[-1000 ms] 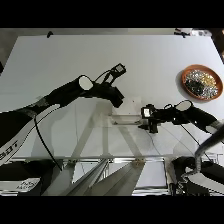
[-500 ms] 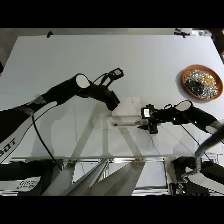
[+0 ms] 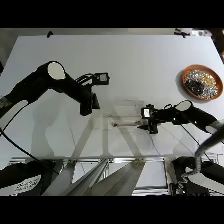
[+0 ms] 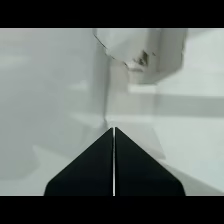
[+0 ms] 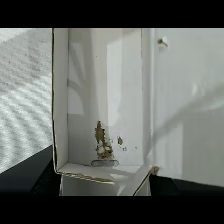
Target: Fold the box and place the chain.
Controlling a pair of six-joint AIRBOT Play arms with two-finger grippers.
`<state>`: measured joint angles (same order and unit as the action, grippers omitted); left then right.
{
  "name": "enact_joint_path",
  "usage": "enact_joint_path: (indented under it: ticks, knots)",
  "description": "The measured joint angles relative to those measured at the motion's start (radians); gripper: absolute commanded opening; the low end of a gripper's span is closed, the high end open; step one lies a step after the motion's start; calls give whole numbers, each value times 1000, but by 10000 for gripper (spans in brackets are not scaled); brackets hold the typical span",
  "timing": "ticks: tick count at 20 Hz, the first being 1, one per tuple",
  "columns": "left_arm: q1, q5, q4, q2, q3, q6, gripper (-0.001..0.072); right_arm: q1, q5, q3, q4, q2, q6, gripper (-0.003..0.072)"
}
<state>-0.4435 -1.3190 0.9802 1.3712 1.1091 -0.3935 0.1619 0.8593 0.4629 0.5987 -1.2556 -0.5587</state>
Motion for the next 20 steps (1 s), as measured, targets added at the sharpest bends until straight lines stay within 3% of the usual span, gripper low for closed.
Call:
enact_joint_path:
  ticks: [2,3,5,6,13,16,17,20]
  knots:
    - [-11,-42,8,9,-10,25,33,0,0,0,0,0,0,403]
    - [-18,-50,6,17,-19,33,94,0,0,0,0,0,0,403]
    - [-33,-51,3,32,-49,57,310,0,0,0,0,0,0,403]
    - [-40,-34,-1,37,-69,87,324,0,0,0,0,0,0,403]
    - [-56,237,-121,64,-181,352,311,0,0,0,0,0,0,403]
    - [-66,291,-154,96,-195,425,307,0,0,0,0,0,0,403]
    - [-69,303,-162,108,-198,440,252,0,0,0,0,0,0,403]
    - [-82,318,-172,133,-201,465,251,0,0,0,0,0,0,403]
